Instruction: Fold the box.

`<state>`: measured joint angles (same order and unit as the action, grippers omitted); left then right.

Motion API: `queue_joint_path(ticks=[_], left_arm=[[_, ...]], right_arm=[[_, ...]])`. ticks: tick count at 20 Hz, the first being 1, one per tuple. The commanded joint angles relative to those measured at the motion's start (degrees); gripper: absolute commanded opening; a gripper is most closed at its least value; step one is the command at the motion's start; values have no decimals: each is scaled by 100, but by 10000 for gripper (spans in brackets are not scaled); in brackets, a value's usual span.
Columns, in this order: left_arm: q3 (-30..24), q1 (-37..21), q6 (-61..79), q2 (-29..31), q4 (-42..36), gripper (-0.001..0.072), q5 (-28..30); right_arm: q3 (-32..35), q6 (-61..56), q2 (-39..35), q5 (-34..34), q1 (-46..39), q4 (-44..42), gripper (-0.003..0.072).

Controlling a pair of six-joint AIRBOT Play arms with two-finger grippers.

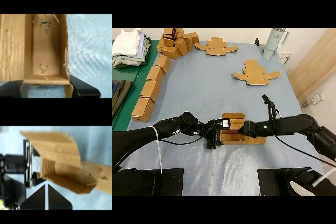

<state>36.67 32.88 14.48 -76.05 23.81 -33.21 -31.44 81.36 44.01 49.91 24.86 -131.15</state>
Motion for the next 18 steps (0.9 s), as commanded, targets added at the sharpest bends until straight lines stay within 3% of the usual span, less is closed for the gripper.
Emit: queue_joint_path(ticks=[1,8,18], left_arm=[[4,-7,2,-2,0,489,2],[4,-7,2,-2,0,490,2],[4,-7,2,-2,2,490,2]], right_arm=[[-385,26,822,-791,2,37,5],[-1438,1128,2940,-800,20,549,4],[-1504,1644,3036,-645,179,647,4]])
